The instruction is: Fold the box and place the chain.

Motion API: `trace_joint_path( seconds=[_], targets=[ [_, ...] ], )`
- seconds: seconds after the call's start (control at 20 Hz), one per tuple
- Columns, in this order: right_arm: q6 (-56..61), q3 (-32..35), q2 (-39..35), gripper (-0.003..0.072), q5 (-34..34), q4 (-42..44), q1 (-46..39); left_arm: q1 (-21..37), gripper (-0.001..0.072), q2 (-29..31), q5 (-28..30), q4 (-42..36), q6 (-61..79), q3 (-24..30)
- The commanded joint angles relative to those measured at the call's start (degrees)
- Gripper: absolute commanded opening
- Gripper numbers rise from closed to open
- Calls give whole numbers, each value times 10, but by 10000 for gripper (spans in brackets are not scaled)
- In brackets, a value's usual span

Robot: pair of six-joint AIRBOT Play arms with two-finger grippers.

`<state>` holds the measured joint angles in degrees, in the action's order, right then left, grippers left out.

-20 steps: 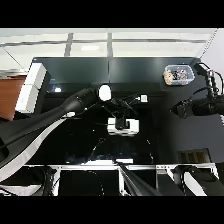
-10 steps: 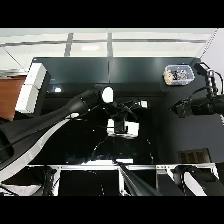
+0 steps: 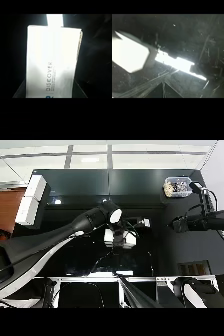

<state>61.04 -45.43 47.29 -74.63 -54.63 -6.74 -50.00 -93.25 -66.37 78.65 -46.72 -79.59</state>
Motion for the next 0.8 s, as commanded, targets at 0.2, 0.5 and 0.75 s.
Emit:
trace_joint_path(
  seconds=[0.2,0.5,0.75],
  targets=[
    [0,31,0,18,10,-4,0,183,362,161,-158,119,-227,8],
    [0,58,0,18,18,13,1,554,362,293,-206,169,-401,193],
    [1,59,0,18,19,25,1,782,362,290,-151,150,-345,249]
  ],
)
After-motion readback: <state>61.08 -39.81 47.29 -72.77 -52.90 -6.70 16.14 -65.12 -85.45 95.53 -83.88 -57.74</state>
